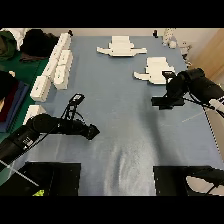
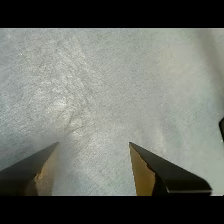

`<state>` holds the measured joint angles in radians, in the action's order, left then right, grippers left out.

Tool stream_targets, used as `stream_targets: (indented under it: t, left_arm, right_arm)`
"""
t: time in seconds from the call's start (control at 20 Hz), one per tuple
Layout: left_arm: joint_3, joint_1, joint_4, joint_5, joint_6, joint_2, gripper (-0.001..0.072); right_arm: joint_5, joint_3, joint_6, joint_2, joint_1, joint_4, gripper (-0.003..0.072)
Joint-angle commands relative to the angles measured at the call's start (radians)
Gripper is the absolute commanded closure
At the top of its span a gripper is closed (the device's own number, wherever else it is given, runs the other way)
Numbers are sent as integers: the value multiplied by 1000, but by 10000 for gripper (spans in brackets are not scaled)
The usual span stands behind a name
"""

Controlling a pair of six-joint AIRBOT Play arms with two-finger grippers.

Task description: Fold the box.

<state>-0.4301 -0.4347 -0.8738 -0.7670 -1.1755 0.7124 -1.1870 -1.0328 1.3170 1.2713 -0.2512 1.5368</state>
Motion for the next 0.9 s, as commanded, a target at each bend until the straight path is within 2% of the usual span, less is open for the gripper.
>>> stream_targets:
  t: [0.0,0.5,0.6,0.75,0.85]
  left_arm:
    - [1,0,0,0,0,-1,28]
    - [1,0,0,0,0,-1,28]
    - [1,0,0,0,0,-1,28]
    - [1,0,0,0,0,-1,28]
    - [1,0,0,0,0,-1,29]
  right_arm:
    - [0,-1,0,1,0,0,668]
    - [7,-1,0,1,0,0,668]
    - [75,-1,0,1,0,0,668]
    - [95,-1,0,1,0,2,668]
    - [126,0,0,1,0,76,668]
